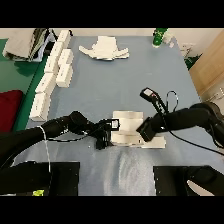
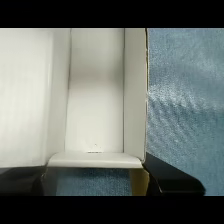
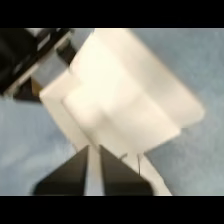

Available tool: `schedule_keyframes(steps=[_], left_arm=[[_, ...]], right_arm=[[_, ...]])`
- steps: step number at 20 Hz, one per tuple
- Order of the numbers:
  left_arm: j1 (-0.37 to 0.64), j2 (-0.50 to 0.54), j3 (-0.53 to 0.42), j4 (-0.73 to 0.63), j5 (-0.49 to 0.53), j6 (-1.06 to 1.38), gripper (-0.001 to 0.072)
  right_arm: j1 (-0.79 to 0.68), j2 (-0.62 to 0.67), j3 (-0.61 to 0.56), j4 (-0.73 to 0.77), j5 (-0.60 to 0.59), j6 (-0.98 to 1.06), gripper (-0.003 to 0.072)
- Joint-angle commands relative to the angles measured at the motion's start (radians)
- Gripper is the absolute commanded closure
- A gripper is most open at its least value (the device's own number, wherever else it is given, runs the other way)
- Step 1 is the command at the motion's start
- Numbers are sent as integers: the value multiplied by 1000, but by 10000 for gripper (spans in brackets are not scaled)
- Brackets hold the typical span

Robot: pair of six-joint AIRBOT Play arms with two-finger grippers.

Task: Fold the box.

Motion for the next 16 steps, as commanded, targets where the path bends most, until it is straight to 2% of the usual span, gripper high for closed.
schedule_keyframes(steps=[1, 3, 5, 7, 9, 14, 16], left_arm=[[0, 0, 0, 0, 0, 0, 189], [0, 0, 0, 0, 0, 0, 189], [0, 0, 0, 0, 0, 0, 190], [0, 0, 0, 0, 0, 0, 189], [0, 0, 0, 0, 0, 0, 189], [0, 0, 0, 0, 0, 0, 190], [0, 0, 0, 0, 0, 0, 189]], right_arm=[[2, 142, -90, -78, -180, -136, 293], [5, 168, -133, -161, -166, -218, 157], [6, 159, -162, -250, -103, -253, 156], [6, 124, -193, -278, -22, -348, 157], [6, 81, -209, -243, 37, -465, 157], [6, -15, -214, -172, 156, -583, 158], [6, -30, -214, -127, 190, -633, 185]])
